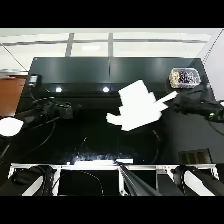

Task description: Fold the box and place the chain.

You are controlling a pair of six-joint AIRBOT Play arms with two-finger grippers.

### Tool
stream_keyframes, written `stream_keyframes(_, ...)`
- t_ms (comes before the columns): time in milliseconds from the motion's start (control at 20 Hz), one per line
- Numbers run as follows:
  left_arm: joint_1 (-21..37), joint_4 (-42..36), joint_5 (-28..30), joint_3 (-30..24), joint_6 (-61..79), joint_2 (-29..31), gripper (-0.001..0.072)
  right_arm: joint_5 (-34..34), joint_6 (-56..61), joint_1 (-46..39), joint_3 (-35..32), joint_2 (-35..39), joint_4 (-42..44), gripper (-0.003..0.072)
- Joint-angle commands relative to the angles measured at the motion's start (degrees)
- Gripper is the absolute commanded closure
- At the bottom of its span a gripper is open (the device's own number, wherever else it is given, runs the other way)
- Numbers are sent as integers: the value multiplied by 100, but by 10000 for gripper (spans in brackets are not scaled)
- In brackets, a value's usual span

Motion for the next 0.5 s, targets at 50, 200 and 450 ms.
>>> stream_keyframes(50,-332,-417,-52,0,-732,-758,-1,-1019,-614,2031,-326,743,22,646)
stream_keyframes(200,-275,-1110,-184,0,-708,-1281,-1,-1005,-699,2616,-330,765,-487,646)
stream_keyframes(450,-273,-2688,-994,-4,1250,-2197,-1,-1394,-872,2966,-330,765,-535,646)
